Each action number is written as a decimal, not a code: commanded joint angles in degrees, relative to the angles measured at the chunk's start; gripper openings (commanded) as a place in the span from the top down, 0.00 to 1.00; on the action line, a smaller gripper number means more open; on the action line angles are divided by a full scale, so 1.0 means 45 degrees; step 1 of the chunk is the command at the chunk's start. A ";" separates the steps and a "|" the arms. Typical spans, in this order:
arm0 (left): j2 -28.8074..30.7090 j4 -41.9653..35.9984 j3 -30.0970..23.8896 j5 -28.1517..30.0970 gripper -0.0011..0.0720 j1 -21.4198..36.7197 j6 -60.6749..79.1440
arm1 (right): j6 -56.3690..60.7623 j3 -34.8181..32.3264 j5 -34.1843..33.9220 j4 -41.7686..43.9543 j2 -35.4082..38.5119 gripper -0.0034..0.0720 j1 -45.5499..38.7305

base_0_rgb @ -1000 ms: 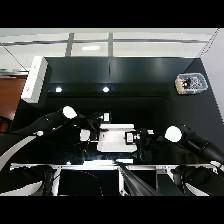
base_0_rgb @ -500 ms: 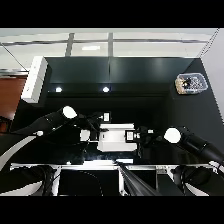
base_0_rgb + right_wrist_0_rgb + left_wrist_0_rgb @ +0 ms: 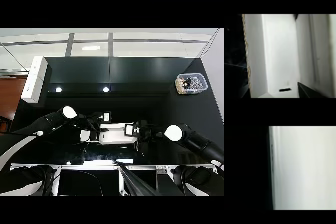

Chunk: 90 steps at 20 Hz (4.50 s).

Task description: Fold the box and place the chain.

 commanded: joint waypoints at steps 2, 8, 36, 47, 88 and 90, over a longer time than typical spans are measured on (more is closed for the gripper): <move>0.0000 0.0000 0.0010 -0.0005 0.95 -0.0010 0.0010 | 0.0019 0.0423 -0.0194 -0.0058 0.0019 0.10 -0.0923; 0.0000 0.0005 0.0010 -0.0005 0.95 -0.0010 0.0010 | -0.0107 0.0568 -0.0253 0.0083 0.0019 0.10 -0.1311; 0.0000 0.0005 0.0010 -0.0005 0.95 -0.0010 0.0010 | -0.3740 0.0083 0.0874 0.2958 -0.1603 0.10 -0.1826; 0.0000 0.0005 0.0010 -0.0005 0.95 -0.0010 0.0010 | -0.3900 -0.0151 0.0447 0.2856 -0.2608 0.10 -0.1826; 0.0015 0.0005 0.0019 -0.0185 0.95 -0.0005 -0.0418 | -0.3725 -0.0151 0.0379 0.2487 -0.2676 0.78 -0.1923; 0.0170 0.0277 0.0141 -0.0432 0.81 0.0083 -0.1258 | -0.3623 -0.0151 0.0267 0.2516 -0.2676 0.78 -0.1923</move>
